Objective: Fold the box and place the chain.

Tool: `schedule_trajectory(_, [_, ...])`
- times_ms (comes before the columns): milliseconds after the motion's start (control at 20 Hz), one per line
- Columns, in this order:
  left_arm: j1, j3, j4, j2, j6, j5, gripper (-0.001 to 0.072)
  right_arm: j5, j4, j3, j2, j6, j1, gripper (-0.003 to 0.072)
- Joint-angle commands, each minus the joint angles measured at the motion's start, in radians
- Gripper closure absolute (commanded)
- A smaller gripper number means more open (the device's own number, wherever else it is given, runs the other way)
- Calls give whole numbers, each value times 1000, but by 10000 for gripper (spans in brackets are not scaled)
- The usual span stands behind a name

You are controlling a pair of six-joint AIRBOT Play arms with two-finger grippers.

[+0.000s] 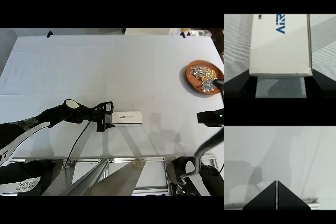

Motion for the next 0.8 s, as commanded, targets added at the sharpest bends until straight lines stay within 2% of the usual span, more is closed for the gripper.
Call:
schedule_trajectory(0, [0, 0, 0, 0, 0, 0, 500, -57, -1, 1, 1, 37, -75, 665])
schedule_trajectory(300, [-6, 0, -45, 1, -3, 7, 499, -57, -1, 1, 2, 37, -75, 665])
schedule_trajectory(750, [-4, 0, -45, 2, 4, 8, 500, -57, 0, 1, 2, 37, -75, 665])
